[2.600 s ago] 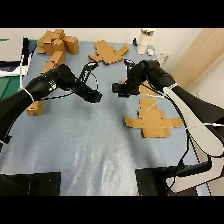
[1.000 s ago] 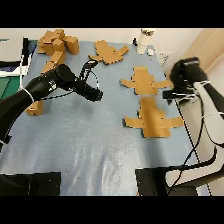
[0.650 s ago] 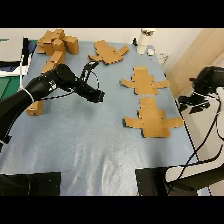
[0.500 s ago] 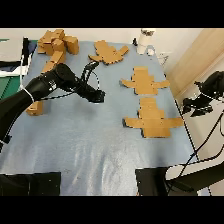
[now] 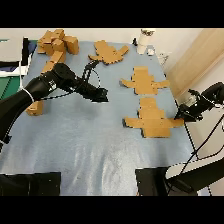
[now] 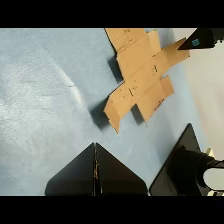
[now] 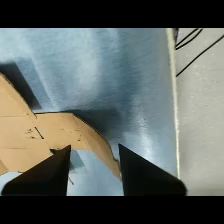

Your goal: Fold the box.

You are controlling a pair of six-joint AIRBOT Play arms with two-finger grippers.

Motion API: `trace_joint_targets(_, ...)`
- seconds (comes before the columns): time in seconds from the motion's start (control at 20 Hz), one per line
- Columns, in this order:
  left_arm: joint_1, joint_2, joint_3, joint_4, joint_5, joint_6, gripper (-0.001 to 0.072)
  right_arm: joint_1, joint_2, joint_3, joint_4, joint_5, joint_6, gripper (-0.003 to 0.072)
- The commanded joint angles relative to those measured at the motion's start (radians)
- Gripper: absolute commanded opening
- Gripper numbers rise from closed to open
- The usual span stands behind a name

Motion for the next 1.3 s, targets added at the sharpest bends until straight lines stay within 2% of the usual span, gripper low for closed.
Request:
trace_joint_targets(0.0, 0.001, 0.000, 0.001, -0.035, -0.020, 0.000, 0.0013, -0.003, -0.002, -0.034, 0.069, -0.023, -0.036, 0.0335)
trace_joint_targets(0.05, 0.000, 0.000, 0.001, -0.051, -0.034, 0.000, 0.0014, 0.000, -0.002, -0.034, 0.124, -0.045, -0.052, 0.0325)
trace_joint_targets(0.15, 0.000, 0.000, 0.001, -0.095, -0.068, 0.001, 0.0013, 0.019, -0.002, -0.038, 0.245, -0.108, -0.070, 0.0006)
trace_joint_targets(0.3, 0.001, 0.000, 0.001, -0.111, -0.122, 0.016, 0.0013, 0.087, 0.000, -0.101, 0.377, -0.179, -0.054, 0.0005)
trace_joint_targets(0.45, 0.001, 0.000, 0.001, -0.111, -0.140, 0.016, 0.0014, 0.201, 0.042, -0.235, 0.383, -0.146, 0.024, 0.0005)
trace_joint_targets(0.6, 0.006, 0.000, 0.001, -0.110, -0.167, 0.021, 0.0013, 0.353, 0.162, -0.427, 0.399, 0.004, 0.058, 0.0005)
trace_joint_targets(0.75, 0.014, 0.000, 0.001, -0.111, -0.247, 0.070, 0.0013, 0.487, 0.295, -0.573, 0.404, 0.158, 0.080, 0.0005)
trace_joint_targets(1.0, 0.027, 0.000, 0.001, -0.111, -0.279, 0.080, 0.0013, 0.578, 0.433, -0.621, 0.401, 0.430, 0.087, 0.0005)
trace_joint_targets(1.05, 0.027, 0.000, 0.001, -0.111, -0.284, 0.081, 0.0014, 0.581, 0.441, -0.620, 0.406, 0.437, 0.087, 0.0018)
trace_joint_targets(1.15, 0.027, 0.000, 0.001, -0.111, -0.293, 0.088, 0.0013, 0.581, 0.438, -0.619, 0.401, 0.395, 0.086, 0.0260)
trace_joint_targets(1.25, 0.027, 0.000, 0.001, -0.111, -0.294, 0.107, 0.0014, 0.581, 0.438, -0.619, 0.394, 0.344, 0.086, 0.0260)
